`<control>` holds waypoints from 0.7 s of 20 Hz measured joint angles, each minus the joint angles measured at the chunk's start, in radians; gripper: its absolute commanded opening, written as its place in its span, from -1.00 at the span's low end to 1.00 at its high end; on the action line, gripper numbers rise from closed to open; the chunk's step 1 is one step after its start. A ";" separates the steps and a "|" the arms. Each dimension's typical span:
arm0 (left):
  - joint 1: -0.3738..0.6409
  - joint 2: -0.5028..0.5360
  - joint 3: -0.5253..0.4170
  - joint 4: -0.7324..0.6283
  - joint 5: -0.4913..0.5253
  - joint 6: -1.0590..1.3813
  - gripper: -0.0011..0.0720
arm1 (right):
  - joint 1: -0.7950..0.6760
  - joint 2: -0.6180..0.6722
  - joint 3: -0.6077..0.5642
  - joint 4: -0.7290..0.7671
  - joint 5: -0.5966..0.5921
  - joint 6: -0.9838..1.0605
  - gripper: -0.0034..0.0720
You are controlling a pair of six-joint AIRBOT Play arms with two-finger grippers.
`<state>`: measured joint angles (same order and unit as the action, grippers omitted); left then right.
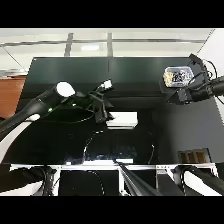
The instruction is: Fold the box and place the chain.
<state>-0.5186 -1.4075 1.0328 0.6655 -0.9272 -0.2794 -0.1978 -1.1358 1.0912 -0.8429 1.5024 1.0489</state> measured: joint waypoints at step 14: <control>-0.095 -0.218 0.183 0.035 -0.051 -0.068 0.98 | -0.003 0.000 0.000 -0.007 -0.014 -0.062 -0.87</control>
<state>-0.6136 -1.6253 1.2160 0.7002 -0.9779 -0.3477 -0.2008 -1.1355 1.0912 -0.8497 1.4879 0.9867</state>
